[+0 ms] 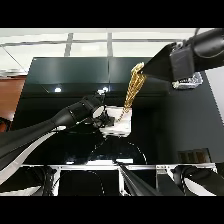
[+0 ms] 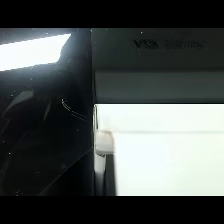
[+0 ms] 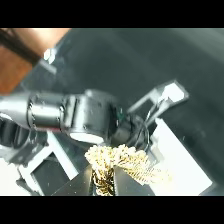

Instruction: Fold the box and place the chain.

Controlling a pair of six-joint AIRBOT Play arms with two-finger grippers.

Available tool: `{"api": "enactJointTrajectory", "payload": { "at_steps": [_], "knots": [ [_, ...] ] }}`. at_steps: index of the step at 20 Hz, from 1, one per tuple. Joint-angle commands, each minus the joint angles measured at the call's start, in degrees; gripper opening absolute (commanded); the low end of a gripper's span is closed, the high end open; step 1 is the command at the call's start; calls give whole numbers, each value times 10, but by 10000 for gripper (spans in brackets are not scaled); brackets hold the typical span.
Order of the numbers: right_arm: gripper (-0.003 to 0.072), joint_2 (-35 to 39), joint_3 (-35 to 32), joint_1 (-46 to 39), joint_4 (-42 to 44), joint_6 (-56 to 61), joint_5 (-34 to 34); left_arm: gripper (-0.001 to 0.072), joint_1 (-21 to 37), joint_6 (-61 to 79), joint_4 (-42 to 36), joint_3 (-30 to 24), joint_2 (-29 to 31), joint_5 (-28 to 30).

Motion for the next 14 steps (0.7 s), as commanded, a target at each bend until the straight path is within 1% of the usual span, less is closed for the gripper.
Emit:
{"api": "enactJointTrajectory", "payload": {
  "at_steps": [1, 3, 7, 9, 11, 14],
  "knots": [
    [4, -9, -54, 4, -20, 0, 15, 24, 0, 0, 0, 0, 0, 0],
    [5, -9, -130, 7, -19, 0, -19, 24, 0, 0, 0, 0, 0, 0],
    [8, -11, -298, 30, -26, 1, -174, 24, 0, 0, 0, 0, 0, 0],
    [8, -11, -359, 35, -23, 3, -227, 24, 0, 0, 0, 0, 0, 0],
    [8, -11, -398, 37, -23, 13, -251, 24, 0, 0, 0, 0, 0, 0],
    [10, -11, -426, 40, -23, 13, -252, 24, 0, 0, 0, 0, 0, 0]
  ]
}}
